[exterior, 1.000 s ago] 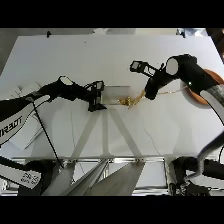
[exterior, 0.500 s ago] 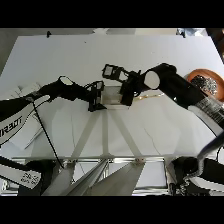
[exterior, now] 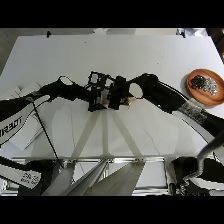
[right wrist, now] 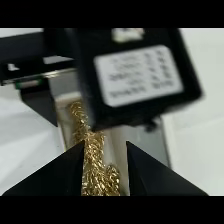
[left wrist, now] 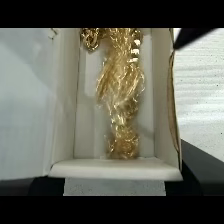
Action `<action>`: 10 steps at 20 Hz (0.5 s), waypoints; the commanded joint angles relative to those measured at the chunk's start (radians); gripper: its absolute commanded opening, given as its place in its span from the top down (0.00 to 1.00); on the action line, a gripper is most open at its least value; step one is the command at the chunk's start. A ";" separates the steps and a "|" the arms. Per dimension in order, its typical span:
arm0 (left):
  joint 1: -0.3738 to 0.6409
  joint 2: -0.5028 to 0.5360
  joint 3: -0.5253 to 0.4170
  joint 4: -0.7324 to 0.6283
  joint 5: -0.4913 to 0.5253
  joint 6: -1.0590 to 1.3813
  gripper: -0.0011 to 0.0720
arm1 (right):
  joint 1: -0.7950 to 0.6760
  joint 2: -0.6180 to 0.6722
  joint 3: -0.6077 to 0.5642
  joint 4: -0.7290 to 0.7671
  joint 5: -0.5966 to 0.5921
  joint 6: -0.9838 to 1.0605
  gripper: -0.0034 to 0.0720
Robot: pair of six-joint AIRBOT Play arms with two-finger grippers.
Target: Fold the box and place the chain.
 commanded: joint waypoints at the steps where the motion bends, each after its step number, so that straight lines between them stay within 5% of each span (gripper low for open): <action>1: 0.000 0.000 0.001 0.000 0.000 0.000 0.79 | -0.027 0.035 0.001 -0.014 0.056 0.028 0.57; 10: 0.000 0.000 0.001 0.000 0.000 0.000 0.79 | -0.315 0.105 0.000 -0.015 0.397 -0.100 0.57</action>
